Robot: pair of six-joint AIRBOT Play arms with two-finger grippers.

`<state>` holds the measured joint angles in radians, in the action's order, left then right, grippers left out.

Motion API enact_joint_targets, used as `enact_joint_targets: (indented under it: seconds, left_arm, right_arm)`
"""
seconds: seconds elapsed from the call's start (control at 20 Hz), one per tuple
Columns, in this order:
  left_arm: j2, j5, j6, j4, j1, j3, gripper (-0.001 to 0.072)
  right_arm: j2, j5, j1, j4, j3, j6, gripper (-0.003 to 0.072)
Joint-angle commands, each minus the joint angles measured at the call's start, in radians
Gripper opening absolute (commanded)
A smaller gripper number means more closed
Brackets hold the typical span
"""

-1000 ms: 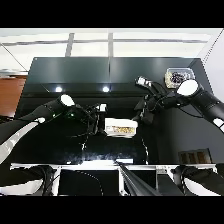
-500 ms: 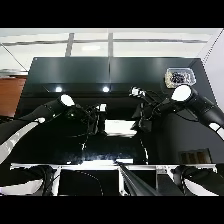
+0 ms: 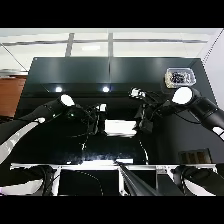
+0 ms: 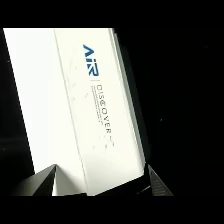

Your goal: Fold the box and place the chain.

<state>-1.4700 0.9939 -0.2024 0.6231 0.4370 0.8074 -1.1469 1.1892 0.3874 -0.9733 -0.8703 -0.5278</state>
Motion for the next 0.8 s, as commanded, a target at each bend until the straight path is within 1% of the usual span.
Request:
enact_joint_targets:
  seconds: [0.0,0.05,0.1,0.25,0.3,0.35,0.45,0.5,0.75]
  left_arm:
    - [-0.001,0.001,0.000,0.000,0.000,0.000,0.0441]
    - [-0.001,0.001,0.000,0.000,0.000,0.000,0.0441]
    - [-0.001,0.001,0.000,0.000,0.000,0.000,0.0441]
    - [-0.001,0.001,0.000,0.000,0.000,0.000,0.0441]
    - [-0.001,0.001,0.000,0.000,0.000,0.000,0.0441]
    - [-0.001,0.001,0.000,0.000,0.000,0.000,0.0441]
    - [-0.001,0.001,0.000,0.000,0.000,0.000,0.0441]
    - [-0.001,0.001,0.000,0.000,0.000,0.000,0.0440]
    - [-0.001,0.001,0.000,0.000,0.000,0.000,0.0441]
  right_arm:
    - [-0.001,-0.026,0.022,-0.030,0.000,-0.011,0.0623]
    - [-0.001,-0.024,0.024,-0.034,0.000,-0.010,0.0496]
    - [-0.001,-0.027,0.026,-0.034,0.000,-0.011,0.0466]
    - [-0.001,-0.023,0.041,-0.043,0.000,-0.011,0.0464]
    - [-0.002,-0.023,0.049,-0.053,0.000,-0.011,0.0378]
    - [-0.002,-0.023,0.056,-0.056,0.000,-0.011,0.0328]
    - [-0.002,-0.024,0.063,-0.056,0.000,-0.011,0.0327]
    - [-0.002,-0.023,0.063,-0.053,0.000,-0.011,0.0302]
    - [-0.002,-0.023,0.063,-0.050,0.000,-0.011,0.0300]
